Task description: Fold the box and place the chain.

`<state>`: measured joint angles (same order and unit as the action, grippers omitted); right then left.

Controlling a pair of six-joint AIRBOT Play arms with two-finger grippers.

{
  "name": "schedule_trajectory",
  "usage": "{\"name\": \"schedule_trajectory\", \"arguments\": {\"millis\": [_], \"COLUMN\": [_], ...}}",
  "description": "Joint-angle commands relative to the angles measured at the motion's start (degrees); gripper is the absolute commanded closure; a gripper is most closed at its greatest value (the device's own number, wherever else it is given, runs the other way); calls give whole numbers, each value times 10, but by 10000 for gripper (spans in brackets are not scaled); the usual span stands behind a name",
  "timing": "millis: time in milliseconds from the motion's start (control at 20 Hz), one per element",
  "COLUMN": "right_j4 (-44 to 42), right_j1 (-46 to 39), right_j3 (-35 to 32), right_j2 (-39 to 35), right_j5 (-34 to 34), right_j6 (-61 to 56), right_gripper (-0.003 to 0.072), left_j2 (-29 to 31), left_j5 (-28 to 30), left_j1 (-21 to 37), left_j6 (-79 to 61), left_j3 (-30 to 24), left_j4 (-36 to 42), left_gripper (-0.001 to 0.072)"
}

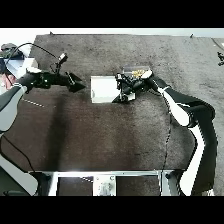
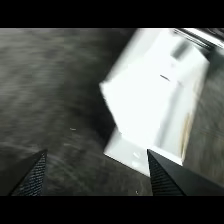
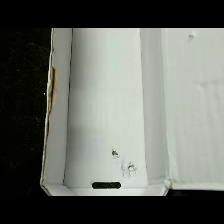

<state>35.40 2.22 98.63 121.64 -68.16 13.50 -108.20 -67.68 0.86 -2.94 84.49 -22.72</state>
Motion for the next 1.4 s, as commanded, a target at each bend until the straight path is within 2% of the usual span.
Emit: {"name": "schedule_trajectory", "arguments": {"millis": [0,150,500,950,1350], "right_j4": [0,0,0,0,0], "right_j1": [0,0,0,0,0], "right_j3": [0,0,0,0,0], "right_j2": [0,0,0,0,0], "right_j5": [0,0,0,0,0], "right_j6": [0,0,0,0,0], "right_gripper": [256,256,256,256,256], "left_j2": [-34,-47,-71,-73,-73], "left_j5": [-17,-36,-69,-68,-51], "left_j1": [-12,-29,-34,-34,-46], "left_j6": [-93,-171,-215,-259,-276], "left_j3": [17,11,11,11,11], "left_j4": [-54,-70,-31,9,8], "left_gripper": [3,-8,-10,-7,-6]}}
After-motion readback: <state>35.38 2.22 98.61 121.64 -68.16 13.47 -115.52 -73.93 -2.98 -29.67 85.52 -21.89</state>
